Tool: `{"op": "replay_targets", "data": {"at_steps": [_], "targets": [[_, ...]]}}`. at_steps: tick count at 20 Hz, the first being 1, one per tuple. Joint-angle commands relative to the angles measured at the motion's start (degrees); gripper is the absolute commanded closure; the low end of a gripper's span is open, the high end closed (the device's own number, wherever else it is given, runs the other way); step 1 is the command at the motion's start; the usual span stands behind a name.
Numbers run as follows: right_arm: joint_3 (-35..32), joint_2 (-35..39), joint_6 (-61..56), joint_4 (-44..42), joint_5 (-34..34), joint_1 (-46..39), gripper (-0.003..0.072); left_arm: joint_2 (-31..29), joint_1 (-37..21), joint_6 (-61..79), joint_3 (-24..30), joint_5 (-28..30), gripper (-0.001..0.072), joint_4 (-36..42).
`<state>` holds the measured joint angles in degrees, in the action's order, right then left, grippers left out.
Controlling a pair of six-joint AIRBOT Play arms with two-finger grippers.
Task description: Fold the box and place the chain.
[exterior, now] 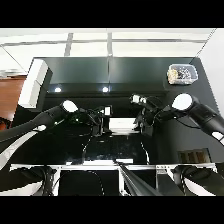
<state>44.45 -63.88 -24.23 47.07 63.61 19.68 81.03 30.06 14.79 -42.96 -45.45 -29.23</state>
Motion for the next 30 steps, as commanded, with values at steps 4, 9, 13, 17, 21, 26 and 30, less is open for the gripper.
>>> {"op": "replay_targets", "data": {"at_steps": [4, 9, 13, 17, 21, 26, 30], "targets": [[0.2, 3.6, -26.8, -0.6, 8.3, -6.5, 0.068, 0.0, 0.0, 0.0, 0.0, -0.1, 0.0248, -0.1], [-10.5, 1.9, -26.6, -22.6, -4.8, -6.8, 0.0684, 0.0, 0.0, 0.0, 0.0, -0.1, 0.0248, -0.1], [-11.5, -3.7, -26.6, -25.6, -6.4, -6.8, 0.0683, 0.0, 0.0, 0.0, 0.0, -0.1, 0.0248, -0.1], [-11.6, -7.7, -26.6, -23.8, -7.9, -6.8, 0.0682, 0.0, 0.0, 0.0, 0.0, -0.1, 0.0248, -0.1], [-11.7, -7.8, -26.4, -20.4, -8.8, -6.8, 0.0682, 0.0, 0.0, 0.0, 0.0, -0.1, 0.0248, -0.1], [-11.2, -6.7, -26.0, -20.6, -7.1, -6.8, 0.0681, 0.0, 0.0, 0.0, 0.0, -0.1, 0.0249, 0.0], [-5.9, -3.0, -25.3, -19.7, 1.8, -8.6, 0.068, 0.0, 0.0, 0.0, 0.0, 0.0, 0.0249, 0.2]]}}
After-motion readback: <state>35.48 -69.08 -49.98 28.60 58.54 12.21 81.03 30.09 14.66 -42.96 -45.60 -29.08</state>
